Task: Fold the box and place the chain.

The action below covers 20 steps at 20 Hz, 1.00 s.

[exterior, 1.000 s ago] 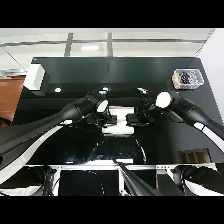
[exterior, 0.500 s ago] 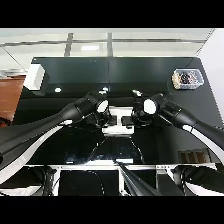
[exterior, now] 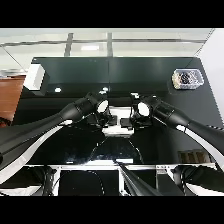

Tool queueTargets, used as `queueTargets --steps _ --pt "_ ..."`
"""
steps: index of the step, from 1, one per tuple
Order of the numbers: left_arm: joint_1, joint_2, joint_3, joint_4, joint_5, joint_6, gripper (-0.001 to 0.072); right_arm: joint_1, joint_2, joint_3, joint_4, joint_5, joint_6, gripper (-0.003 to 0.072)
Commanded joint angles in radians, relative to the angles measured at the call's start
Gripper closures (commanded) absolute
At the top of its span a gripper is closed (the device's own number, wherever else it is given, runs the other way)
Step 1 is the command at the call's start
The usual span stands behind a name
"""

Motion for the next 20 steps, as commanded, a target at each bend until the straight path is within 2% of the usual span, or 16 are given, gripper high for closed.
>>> queueTargets --steps 1,12,20 --pt "0.000 -0.001 0.000 0.006 0.001 0.000 0.0679 0.012 -0.016 0.004 -0.027 0.007 0.026 0.0446" --pt "-0.001 -0.001 0.000 0.002 0.000 0.000 0.0678 0.011 -0.021 0.015 -0.028 0.009 0.055 0.0448" --pt "-0.002 -0.001 0.000 0.002 0.004 0.000 0.0678 0.012 -0.028 0.063 -0.109 0.114 0.087 0.0448"
